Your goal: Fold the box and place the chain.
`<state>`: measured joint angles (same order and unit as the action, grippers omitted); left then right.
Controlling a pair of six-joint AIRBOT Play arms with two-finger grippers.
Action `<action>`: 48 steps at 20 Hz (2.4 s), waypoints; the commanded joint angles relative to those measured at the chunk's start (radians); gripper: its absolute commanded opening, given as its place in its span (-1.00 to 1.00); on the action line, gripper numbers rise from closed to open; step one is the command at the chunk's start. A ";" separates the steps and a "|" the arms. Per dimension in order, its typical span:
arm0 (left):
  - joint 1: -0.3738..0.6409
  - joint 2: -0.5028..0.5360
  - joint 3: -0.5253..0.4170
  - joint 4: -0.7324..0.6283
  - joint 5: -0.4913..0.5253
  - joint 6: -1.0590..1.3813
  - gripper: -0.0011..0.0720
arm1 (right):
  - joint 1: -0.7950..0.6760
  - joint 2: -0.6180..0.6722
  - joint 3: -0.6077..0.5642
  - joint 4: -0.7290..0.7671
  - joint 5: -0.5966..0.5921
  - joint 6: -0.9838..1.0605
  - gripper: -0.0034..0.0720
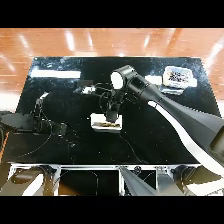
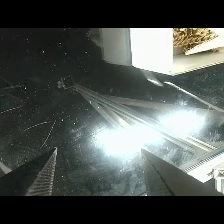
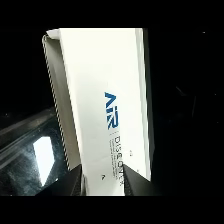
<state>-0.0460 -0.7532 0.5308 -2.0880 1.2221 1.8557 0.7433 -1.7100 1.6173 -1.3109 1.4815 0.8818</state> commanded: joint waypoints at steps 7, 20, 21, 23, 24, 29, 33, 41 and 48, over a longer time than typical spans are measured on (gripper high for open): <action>0.001 -0.001 -0.001 0.000 -0.001 0.000 0.71 | 0.020 -0.001 -0.005 -0.030 -0.003 0.002 -0.11; 0.001 -0.001 -0.005 0.000 -0.001 0.000 0.71 | 0.026 -0.001 -0.037 -0.037 0.025 0.016 -0.11; 0.001 -0.001 -0.005 0.000 -0.001 0.000 0.71 | 0.026 0.000 -0.037 -0.038 0.036 0.016 -0.11; 0.001 -0.001 -0.005 0.000 -0.001 0.000 0.71 | 0.026 0.000 -0.037 -0.056 0.050 0.016 -0.11; 0.001 -0.001 -0.005 0.000 -0.001 -0.001 0.71 | 0.025 0.000 -0.037 -0.057 0.053 0.016 -0.11; 0.001 -0.001 -0.005 0.000 -0.001 -0.001 0.71 | 0.027 0.000 -0.037 -0.055 0.052 0.019 0.12; 0.001 -0.001 -0.005 0.000 -0.001 -0.001 0.71 | 0.027 -0.001 -0.037 -0.055 0.044 0.020 0.12; 0.000 -0.001 -0.005 0.000 -0.001 -0.001 0.71 | 0.027 -0.001 -0.037 -0.017 0.045 0.047 0.07; 0.000 -0.001 -0.005 0.000 -0.003 -0.001 0.71 | -0.007 0.008 -0.037 0.026 0.041 0.306 -0.83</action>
<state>-0.0460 -0.7532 0.5262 -2.0888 1.2194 1.8542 0.7528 -1.7084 1.5799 -1.2999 1.5265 1.0340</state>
